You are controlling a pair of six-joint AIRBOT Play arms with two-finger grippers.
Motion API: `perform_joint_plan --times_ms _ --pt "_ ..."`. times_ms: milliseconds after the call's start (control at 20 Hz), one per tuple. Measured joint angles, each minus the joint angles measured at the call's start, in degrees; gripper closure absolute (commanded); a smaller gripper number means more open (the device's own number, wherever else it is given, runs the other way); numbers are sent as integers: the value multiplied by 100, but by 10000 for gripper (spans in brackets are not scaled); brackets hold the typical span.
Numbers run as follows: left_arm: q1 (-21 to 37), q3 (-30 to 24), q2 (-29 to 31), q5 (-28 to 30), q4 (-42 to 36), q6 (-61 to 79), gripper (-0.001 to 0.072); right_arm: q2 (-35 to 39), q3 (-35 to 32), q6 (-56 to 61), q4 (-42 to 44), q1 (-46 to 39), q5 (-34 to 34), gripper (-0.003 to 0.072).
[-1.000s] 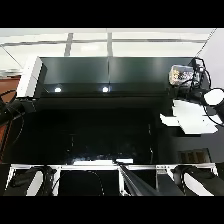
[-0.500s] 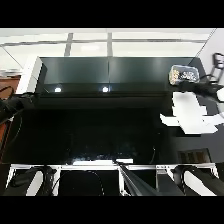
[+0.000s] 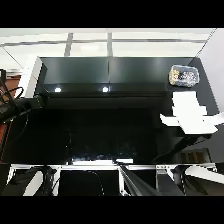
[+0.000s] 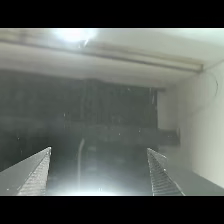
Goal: Fold the box and place the chain.
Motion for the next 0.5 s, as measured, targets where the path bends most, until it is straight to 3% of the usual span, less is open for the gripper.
perform_joint_plan --times_ms 100,150,200,250,300,500 --pt "0 0 -116 -13 -17 0 3 -468 214 -535 212 -46 511 -34" --pt "0 0 -162 -26 -17 0 2 -634 284 -769 297 -31 693 46" --pt "0 0 -192 -35 -22 0 2 -754 334 -955 374 9 737 178" --pt "0 0 -214 -39 -22 0 3 -848 372 -1130 450 63 796 405" --pt "0 0 -229 -44 -22 0 3 -911 400 -1257 503 109 837 679" --pt "0 0 -262 -61 -31 -2 3 -1003 540 -1547 592 216 1071 671"
